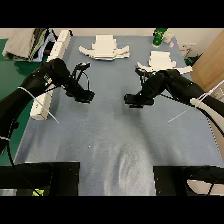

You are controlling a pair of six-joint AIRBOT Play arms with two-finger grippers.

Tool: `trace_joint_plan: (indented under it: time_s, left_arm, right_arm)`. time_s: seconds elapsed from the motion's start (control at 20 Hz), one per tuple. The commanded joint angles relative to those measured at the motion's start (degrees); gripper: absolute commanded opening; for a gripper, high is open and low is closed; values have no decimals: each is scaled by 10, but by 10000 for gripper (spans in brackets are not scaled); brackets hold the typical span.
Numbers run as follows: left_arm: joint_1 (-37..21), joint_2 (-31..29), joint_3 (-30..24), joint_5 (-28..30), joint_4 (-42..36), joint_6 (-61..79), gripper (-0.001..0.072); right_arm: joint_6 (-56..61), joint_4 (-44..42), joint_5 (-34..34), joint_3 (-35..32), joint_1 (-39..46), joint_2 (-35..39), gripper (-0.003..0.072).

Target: Fold the box.

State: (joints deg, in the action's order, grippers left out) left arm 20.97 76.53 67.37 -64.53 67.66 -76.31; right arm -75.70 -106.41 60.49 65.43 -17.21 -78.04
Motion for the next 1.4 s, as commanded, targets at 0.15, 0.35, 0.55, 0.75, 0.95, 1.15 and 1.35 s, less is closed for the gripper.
trace_joint_plan:
  time_s: [0.15, 0.35, 0.55, 0.75, 0.95, 1.15, 1.35]
  left_arm:
    - [0, 0, 0, 0, 0, 0, 11]
    - [0, 0, 0, 0, 0, 0, 11]
    - [0, 0, 0, 0, 0, 0, 11]
    - [0, 0, 0, 0, 0, 0, 11]
    - [0, 0, 0, 0, 0, 0, 11]
    - [0, 0, 0, 0, 0, 0, 11]
    - [0, 0, 0, 0, 0, 0, 11]
  right_arm:
    - [0, 0, 0, 1, 0, 0, 6]
    - [0, 0, 0, 1, 0, 0, 6]
    - [0, -2, -1, 1, 0, 0, 5]
    - [28, -7, -24, 4, 1, -9, 7]
    - [38, 25, 77, 155, 112, -63, 323]
    - [31, 24, 117, 400, 321, -192, 323]
    - [-55, -23, 42, 520, 468, -313, 322]
